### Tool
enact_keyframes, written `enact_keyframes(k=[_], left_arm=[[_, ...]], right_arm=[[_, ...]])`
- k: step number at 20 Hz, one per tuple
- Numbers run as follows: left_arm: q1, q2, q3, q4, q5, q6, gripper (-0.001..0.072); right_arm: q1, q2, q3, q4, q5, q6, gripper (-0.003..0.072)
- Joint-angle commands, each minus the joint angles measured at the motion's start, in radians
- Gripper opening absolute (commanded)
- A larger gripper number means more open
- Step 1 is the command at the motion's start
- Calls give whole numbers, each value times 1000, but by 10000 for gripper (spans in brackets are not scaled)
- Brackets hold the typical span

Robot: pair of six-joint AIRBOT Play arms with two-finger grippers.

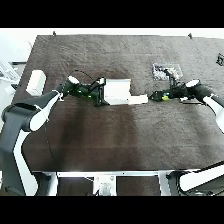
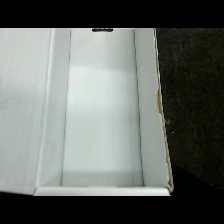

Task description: Fold the box and place the chain.

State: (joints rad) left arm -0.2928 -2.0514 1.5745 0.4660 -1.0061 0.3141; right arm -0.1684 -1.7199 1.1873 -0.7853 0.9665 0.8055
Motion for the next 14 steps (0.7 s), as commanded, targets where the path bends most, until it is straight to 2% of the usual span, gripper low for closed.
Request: enact_keyframes(k=[1,6,10,14], left_arm=[[1,0,0,0,0,0,358],[1,0,0,0,0,0,358],[1,0,0,0,0,0,358],[1,0,0,0,0,0,358]], right_arm=[[50,-32,1,87,49,30,12],[153,-33,25,154,79,29,12],[165,-20,87,153,90,33,10],[164,-17,120,146,167,33,13]])
